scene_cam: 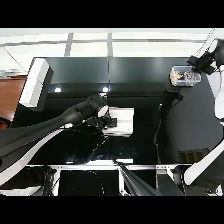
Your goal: Fold the box and place the chain.
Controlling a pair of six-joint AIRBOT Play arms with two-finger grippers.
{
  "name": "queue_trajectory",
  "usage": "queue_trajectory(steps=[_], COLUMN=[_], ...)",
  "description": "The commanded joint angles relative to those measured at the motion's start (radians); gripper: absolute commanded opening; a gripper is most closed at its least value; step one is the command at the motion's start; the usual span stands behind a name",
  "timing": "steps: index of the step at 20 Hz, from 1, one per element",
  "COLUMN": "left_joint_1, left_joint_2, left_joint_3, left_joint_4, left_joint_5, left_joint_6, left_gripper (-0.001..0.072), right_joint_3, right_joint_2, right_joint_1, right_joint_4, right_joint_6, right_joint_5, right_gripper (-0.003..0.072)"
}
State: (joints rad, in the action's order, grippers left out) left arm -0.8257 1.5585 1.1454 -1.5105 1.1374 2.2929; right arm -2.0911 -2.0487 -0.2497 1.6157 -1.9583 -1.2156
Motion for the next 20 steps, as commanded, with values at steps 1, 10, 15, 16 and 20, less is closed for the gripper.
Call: queue_trajectory(steps=[1, 10, 15, 16, 20], left_joint_1=[0.000, 0.000, 0.000, 0.000, 0.000], left_joint_2=[0.000, 0.000, 0.000, 0.000, 0.000], left_joint_3=[0.000, 0.000, 0.000, 0.000, 0.000], left_joint_4=[0.001, 0.057, 0.057, 0.057, 0.056], left_joint_5=[0.001, 0.000, 0.000, 0.000, -0.003], left_joint_6=[0.000, 0.000, 0.000, 0.000, 0.000], left_gripper=[0.0031, 0.0032, 0.0031, 0.0032, 0.0032], right_joint_3=[0.000, 0.000, 0.122, 0.154, 0.189], right_joint_2=[0.135, 0.561, 0.803, 0.852, 1.008], right_joint_1=[0.022, 0.011, -0.007, -0.006, 0.001], right_joint_4=[-0.006, -0.154, -0.426, -0.448, -0.573], right_joint_6=[0.207, 0.357, 0.497, 0.498, 0.498], right_joint_5=[-0.002, -0.013, -0.083, -0.084, -0.062], right_gripper=[0.0015, 0.0012, 0.0012, 0.0012, 0.0012])
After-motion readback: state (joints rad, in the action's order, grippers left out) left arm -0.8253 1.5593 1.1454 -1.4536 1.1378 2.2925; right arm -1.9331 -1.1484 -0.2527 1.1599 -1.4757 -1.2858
